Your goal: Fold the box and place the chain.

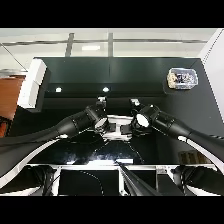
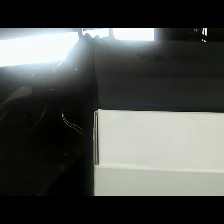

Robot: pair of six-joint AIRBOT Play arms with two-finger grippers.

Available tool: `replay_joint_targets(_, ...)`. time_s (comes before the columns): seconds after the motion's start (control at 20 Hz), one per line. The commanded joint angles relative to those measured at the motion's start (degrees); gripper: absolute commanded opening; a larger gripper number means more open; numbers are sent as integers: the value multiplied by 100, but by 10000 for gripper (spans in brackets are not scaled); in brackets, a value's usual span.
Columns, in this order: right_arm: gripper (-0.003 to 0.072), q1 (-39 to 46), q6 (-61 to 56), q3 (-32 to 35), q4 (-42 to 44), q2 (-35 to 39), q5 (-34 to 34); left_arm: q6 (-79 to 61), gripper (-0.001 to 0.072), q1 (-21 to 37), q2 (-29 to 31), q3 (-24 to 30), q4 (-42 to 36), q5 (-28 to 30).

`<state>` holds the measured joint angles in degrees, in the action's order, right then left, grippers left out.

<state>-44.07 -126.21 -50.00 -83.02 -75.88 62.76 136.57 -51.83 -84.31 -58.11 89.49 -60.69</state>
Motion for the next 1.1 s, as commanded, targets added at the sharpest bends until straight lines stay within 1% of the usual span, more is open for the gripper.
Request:
replay_joint_targets(0.0, 301, -9, -177, -7, -17, -35, -4, -2, 31, 4, -4, 4, 2, 0)
replay_joint_targets(0.15, 301, -9, -205, -33, -20, -35, -26, -2, 31, 4, -4, 4, 2, 0)
replay_joint_targets(0.3, 299, -9, -264, -195, -90, -42, -111, -2, 31, 4, -4, 4, 2, 0)
replay_joint_targets(0.35, 184, -9, -260, -256, -136, -46, -114, -2, 31, 4, -4, 4, 2, 0)
replay_joint_targets(0.85, 177, -105, -345, -282, -107, -302, -162, -2, 31, 4, -4, 4, 2, 0)
replay_joint_targets(0.9, 121, -105, -348, -282, -129, -302, -188, -2, 31, 4, -4, 4, 2, 0)
replay_joint_targets(1.0, 49, -107, -345, -282, -125, -302, -219, -2, 32, 4, -4, 4, 2, 0)
replay_joint_targets(1.05, 49, -105, -345, -282, -122, -302, -243, -2, 31, 4, -4, 4, 2, 0)
